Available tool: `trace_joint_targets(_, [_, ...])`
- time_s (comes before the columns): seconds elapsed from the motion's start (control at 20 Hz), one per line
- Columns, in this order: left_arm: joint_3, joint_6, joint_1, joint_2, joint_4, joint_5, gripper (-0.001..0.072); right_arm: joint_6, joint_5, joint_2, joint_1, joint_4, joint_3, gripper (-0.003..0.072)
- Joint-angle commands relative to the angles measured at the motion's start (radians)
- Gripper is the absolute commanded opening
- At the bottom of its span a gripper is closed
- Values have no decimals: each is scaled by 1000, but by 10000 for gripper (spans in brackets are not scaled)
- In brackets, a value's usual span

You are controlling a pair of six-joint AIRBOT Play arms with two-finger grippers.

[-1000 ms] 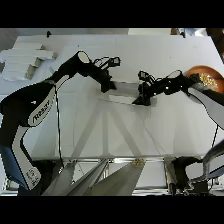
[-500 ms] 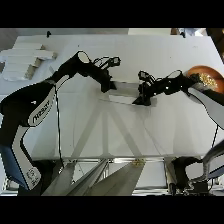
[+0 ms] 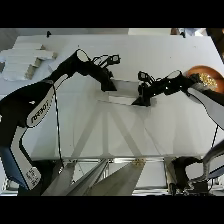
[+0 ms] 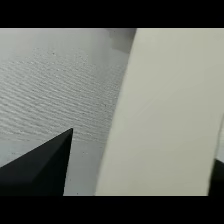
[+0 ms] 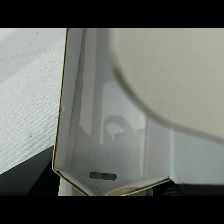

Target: Fold the box and place the chain.

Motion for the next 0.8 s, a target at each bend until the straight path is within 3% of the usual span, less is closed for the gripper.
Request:
trace_joint_targets(0.0, [1, -1, 10, 33, 29, -45, 663, 2, -2, 0, 0, 1, 1, 112])
trace_joint_targets(0.45, [1, -5, 90, 222, 104, -233, 629, 2, -3, 0, 0, 1, 1, 112])
trace_joint_targets(0.5, [1, -31, 97, 242, 105, -272, 575, 2, -3, 0, 0, 1, 1, 112])
trace_joint_targets(0.65, [1, -57, 118, 262, 105, -427, 111, 2, -3, 0, 0, 1, 1, 112])
trace_joint_targets(0.7, [1, -57, 125, 263, 103, -464, 10, 2, -3, 0, 0, 1, 1, 112])
trace_joint_targets(0.75, [1, -58, 125, 265, 89, -469, 6, 2, -3, 0, 0, 1, 1, 112])
